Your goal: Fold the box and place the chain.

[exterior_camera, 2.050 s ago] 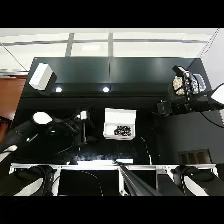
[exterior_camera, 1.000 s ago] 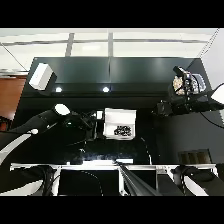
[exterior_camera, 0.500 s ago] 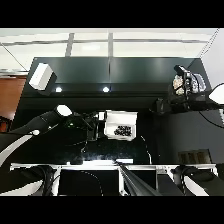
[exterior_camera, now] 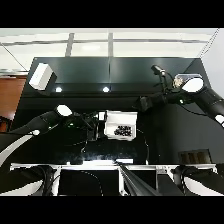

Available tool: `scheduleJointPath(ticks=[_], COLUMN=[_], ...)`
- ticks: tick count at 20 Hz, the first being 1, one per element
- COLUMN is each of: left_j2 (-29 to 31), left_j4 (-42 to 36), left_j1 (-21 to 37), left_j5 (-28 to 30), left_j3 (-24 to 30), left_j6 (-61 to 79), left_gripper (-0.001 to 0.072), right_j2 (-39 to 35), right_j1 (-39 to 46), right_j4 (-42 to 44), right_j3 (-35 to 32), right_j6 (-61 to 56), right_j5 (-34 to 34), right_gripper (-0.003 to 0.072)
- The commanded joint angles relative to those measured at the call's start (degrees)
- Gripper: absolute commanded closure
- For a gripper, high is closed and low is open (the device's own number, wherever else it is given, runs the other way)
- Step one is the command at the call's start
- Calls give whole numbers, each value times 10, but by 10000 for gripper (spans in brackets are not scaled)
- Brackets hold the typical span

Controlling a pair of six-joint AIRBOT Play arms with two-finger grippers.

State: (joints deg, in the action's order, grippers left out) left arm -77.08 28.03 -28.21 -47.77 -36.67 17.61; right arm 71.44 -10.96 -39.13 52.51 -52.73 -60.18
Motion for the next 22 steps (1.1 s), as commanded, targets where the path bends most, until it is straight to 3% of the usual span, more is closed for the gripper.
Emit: scheduleJointPath(ticks=[1, 3, 5, 10, 20, 21, 22], left_j2=[0, 0, 0, 0, 0, 0, 0], left_j4=[0, 0, 0, 0, 0, 0, 0], left_j1=[0, 0, 0, 0, 0, 0, 0], left_j5=[0, 0, 0, 0, 0, 0, 0], left_j3=[-1, -1, -1, -1, -1, -1, -1], left_j6=[0, 0, 0, 0, 0, 0, 0], left_gripper=[316, 316, 315, 311, 311, 311, 311], right_j2=[9, 4, 4, 5, 5, 5, 5], right_j1=[-11, -18, -39, -116, -142, -142, -142], right_j4=[26, 19, -13, -79, -88, -90, -91], right_j3=[3, 3, 1, -6, -5, -5, -5], right_j6=[178, 205, 204, 266, 307, 307, 307], right_j5=[-88, -155, -180, -97, -78, -79, -80], right_gripper=[43, 43, 43, 43, 46, 206, 233])
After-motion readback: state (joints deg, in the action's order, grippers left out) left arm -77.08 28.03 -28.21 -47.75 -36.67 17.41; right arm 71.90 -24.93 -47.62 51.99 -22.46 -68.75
